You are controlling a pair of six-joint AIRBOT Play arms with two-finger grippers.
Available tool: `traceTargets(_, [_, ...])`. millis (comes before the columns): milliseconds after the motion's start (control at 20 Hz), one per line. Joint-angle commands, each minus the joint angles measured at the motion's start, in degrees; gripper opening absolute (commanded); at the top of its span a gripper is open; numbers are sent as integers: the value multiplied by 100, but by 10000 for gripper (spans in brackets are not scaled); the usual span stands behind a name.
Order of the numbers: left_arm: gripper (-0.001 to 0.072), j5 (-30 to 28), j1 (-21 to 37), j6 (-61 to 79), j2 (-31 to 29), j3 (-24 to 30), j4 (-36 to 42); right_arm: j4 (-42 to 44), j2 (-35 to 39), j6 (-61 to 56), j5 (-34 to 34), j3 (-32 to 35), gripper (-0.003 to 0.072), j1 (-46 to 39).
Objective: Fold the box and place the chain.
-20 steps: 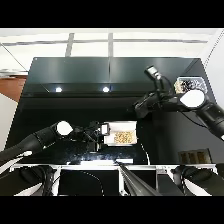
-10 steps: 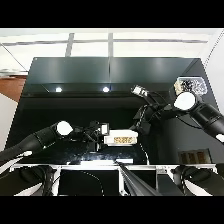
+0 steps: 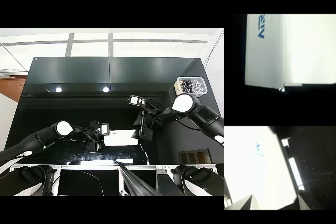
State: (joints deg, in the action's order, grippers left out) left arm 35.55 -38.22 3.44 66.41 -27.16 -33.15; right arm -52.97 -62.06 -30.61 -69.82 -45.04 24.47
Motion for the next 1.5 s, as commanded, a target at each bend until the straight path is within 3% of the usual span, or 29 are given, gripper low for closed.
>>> traceTargets(0, [348,2,-2,-28,4,0,2,101,2,-133,24,81,648,131])
traceTargets(350, [349,2,-2,-48,4,0,2,339,562,-142,39,452,652,-350])
traceTargets(500, [349,28,-2,-90,4,0,0,1484,835,514,758,1340,652,-564])
traceTargets(600, [349,46,-2,-87,4,0,0,1996,835,1156,1244,1561,652,-326])
traceTargets(750, [349,46,-2,-90,4,0,0,1541,835,1593,1609,1558,652,55])
traceTargets(1100, [349,48,-2,-87,4,0,0,1047,835,1606,1502,1558,650,138])
traceTargets(1150, [349,46,-2,-87,4,0,0,1097,835,1606,1504,1556,636,136])
traceTargets(1250, [349,48,-2,-87,4,0,0,1102,835,1602,1469,1526,345,136])
traceTargets(1450, [349,48,-4,-87,4,0,0,1211,835,1580,1438,1432,340,136])
